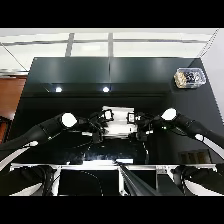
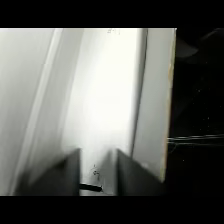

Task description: Fold the box and place the chain.

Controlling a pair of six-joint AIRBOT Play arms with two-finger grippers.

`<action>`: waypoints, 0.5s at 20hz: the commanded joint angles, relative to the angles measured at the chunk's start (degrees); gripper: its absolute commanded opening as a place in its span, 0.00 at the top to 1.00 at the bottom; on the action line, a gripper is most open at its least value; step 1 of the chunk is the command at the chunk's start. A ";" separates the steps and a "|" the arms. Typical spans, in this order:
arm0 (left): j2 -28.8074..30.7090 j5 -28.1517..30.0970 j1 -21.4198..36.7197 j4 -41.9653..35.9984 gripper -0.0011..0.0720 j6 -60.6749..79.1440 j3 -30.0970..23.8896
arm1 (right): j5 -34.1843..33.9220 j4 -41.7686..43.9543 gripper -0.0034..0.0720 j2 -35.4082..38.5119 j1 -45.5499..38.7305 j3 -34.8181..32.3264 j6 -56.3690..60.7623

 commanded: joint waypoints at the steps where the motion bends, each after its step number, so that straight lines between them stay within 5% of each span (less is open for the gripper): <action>1: 0.42 -0.33 0.20 0.02 0.94 -0.17 0.46 | 0.00 0.00 0.63 0.00 0.07 0.00 0.00; 5: 5.62 -1.60 5.35 1.60 0.94 -7.98 0.55 | 0.00 0.00 0.63 0.00 0.07 0.00 0.00; 10: 15.82 -12.07 21.75 8.63 0.94 -23.41 0.55 | 0.00 0.00 0.63 0.00 0.07 0.00 0.00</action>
